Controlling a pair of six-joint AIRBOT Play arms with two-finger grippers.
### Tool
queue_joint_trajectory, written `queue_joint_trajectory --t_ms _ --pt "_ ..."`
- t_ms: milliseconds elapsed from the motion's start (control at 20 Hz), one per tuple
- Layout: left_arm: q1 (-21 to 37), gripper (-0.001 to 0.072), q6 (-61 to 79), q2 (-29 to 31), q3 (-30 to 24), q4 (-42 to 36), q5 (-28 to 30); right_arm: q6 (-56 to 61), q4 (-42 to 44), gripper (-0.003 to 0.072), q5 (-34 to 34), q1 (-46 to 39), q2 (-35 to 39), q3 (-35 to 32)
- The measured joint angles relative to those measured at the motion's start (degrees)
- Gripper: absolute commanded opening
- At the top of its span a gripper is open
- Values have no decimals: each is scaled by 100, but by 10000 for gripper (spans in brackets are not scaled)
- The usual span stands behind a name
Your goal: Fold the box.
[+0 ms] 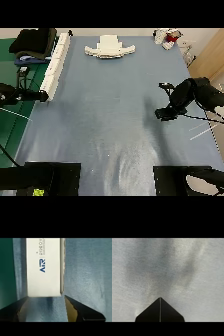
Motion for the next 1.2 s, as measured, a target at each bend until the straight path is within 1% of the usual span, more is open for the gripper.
queue_joint_trajectory --t_ms 200,250,300,350,400,450,550,650,850,1000,1200 --pt "118 706 -271 870 0 127 -868 0 0 6 0 0 0 0" --pt "107 682 -313 1069 0 66 -1104 0 2 6 0 0 0 0" --pt "39 428 -358 1270 0 -57 -1329 0 0 6 -2 0 0 0" --pt "-81 267 -378 1429 2 -190 -1563 0 0 6 -2 0 0 0" --pt "-280 154 -385 1576 15 -315 -1845 2 0 6 0 0 0 0" --pt "-520 11 -422 1676 39 -409 -2057 0 0 6 0 0 0 0" --pt "-1161 14 -651 1790 96 -481 -2439 0 0 6 0 0 0 0" --pt "-1919 14 -977 1777 170 -529 -2664 2 0 6 0 0 0 0" --pt "-3338 14 -1591 1460 273 -568 -2894 0 0 6 0 0 0 0" --pt "-3934 14 -2039 1106 299 -570 -2957 2 0 6 0 0 0 0" --pt "-4253 14 -2352 807 308 -588 -2999 2 0 6 -2 0 0 0"
